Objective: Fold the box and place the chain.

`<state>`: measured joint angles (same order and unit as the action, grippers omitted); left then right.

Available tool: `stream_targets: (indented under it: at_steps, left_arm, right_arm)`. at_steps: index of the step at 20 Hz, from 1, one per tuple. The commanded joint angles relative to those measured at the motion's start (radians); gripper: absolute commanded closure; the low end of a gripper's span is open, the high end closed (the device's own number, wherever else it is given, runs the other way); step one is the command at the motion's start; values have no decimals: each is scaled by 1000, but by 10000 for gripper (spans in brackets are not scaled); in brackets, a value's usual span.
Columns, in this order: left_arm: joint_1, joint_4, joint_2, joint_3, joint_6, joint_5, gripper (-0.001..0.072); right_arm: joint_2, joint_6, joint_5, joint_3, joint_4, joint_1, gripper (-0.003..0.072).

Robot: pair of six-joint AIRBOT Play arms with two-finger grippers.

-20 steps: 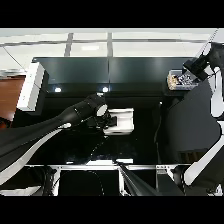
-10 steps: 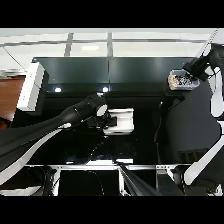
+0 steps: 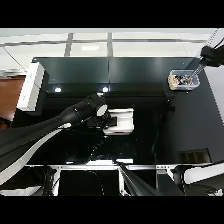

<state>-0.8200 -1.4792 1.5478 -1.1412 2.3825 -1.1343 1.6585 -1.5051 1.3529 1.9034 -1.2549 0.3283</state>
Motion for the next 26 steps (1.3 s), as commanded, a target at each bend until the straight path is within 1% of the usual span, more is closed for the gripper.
stream_targets:
  at_steps: [1, 3, 4, 7, 11, 14, 16, 18, 21, 23, 26]
  left_arm:
    - [0, 0, 0, -1, 1, 0, 680]
    - [0, -1, 0, -1, 0, 0, 680]
    - [0, -1, 0, -1, 0, 0, 680]
    - [0, 0, 0, -1, 0, 0, 680]
    - [0, -1, 0, -1, 0, 0, 680]
    - [0, -1, 0, -1, 0, 0, 680]
    - [0, -1, 0, -1, 0, 0, 680]
    - [0, -1, 0, -1, 0, -1, 680]
    - [0, -1, 0, -1, 0, 0, 680]
    - [0, -1, 0, -1, 0, 0, 680]
    - [0, -1, 0, -1, 0, 0, 680]
  right_arm:
    - [-216, 142, -48, -122, 261, 52, 674]
    - [-325, 154, -48, -148, 322, 58, 674]
    - [-377, 157, -55, -148, 323, 54, 674]
    - [-498, 156, -67, -148, 384, 50, 674]
    - [-588, 155, 18, -148, 512, 36, 674]
    - [-635, 155, 77, -168, 472, -98, 673]
    - [-663, 156, 161, -201, 418, -217, 673]
    - [-702, 156, 164, -261, 365, -345, 673]
    - [-715, 157, 184, -320, 281, -497, 673]
    - [-714, 156, 175, -381, 289, -557, 673]
    - [-714, 156, 148, -495, 384, -610, 673]
